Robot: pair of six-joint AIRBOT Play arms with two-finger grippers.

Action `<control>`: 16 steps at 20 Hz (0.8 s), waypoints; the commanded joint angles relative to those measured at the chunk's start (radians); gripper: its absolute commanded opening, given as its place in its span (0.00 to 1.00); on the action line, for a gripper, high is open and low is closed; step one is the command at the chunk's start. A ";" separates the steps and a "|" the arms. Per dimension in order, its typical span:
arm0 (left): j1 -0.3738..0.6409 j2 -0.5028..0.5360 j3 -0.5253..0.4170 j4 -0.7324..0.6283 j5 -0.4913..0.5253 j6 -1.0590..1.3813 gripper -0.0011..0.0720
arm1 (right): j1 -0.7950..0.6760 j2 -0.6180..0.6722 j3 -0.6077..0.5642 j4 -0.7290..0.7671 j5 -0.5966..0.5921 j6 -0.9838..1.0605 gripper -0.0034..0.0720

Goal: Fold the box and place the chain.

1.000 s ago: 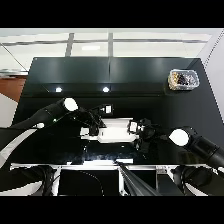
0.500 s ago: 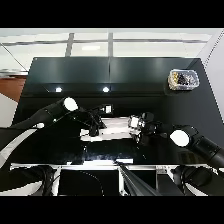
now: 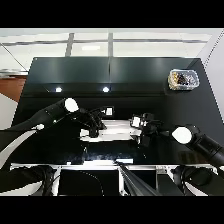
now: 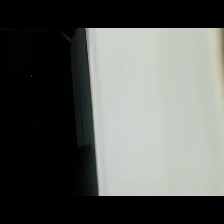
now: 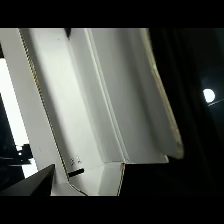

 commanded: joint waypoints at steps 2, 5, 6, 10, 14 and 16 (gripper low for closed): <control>-0.009 0.001 0.001 0.013 0.003 0.011 0.06 | -0.042 -0.045 0.001 0.175 0.082 -0.156 0.98; -0.009 0.001 0.001 0.013 0.009 0.011 0.06 | -0.042 -0.074 0.001 0.192 0.100 -0.178 0.98; -0.009 0.001 0.001 0.013 0.009 0.010 0.06 | -0.040 -0.082 0.000 0.207 0.108 -0.191 0.98; -0.009 0.000 0.001 0.013 0.009 0.011 0.06 | -0.038 -0.140 -0.009 0.249 0.105 -0.264 0.98; -0.009 0.000 0.001 0.013 0.009 0.010 0.06 | -0.038 -0.177 -0.009 0.276 0.101 -0.321 0.98; -0.009 0.000 0.001 0.013 0.009 0.010 0.06 | -0.038 -0.212 -0.009 0.290 0.082 -0.376 0.98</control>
